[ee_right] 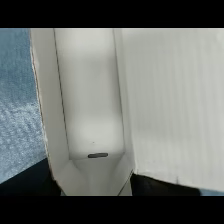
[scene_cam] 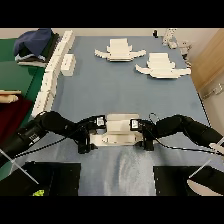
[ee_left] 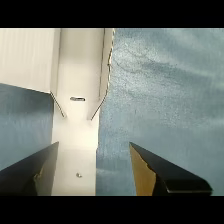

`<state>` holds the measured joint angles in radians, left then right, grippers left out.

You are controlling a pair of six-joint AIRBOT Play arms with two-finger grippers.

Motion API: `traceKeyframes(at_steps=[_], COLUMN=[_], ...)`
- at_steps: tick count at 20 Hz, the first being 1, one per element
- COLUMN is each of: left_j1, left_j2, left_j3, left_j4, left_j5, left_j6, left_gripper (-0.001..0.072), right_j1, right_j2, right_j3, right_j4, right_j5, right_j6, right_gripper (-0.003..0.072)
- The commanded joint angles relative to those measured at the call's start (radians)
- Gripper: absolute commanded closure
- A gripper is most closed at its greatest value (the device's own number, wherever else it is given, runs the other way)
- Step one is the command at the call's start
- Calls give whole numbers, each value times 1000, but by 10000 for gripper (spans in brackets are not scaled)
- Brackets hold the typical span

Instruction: Fold the box.

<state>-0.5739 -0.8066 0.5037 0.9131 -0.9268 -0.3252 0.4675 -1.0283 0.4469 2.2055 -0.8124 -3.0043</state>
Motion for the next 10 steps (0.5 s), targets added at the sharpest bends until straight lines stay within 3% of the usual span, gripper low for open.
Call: traceKeyframes(at_steps=[1,5,7,10], left_j1=[16,16,12,-7], left_j2=[-78,-149,-164,-171], left_j3=[-22,-22,-22,-22], left_j4=[-112,-204,-233,-244], left_j5=[111,203,217,188], left_j6=[196,301,319,319], left_gripper=[56,78,295,303], right_j1=[1,1,1,1], right_j2=[0,0,0,0], right_j3=[0,0,0,0], right_j4=[0,0,0,0], right_j5=[0,0,0,0], right_j6=[0,0,0,0], right_gripper=[158,159,158,158])
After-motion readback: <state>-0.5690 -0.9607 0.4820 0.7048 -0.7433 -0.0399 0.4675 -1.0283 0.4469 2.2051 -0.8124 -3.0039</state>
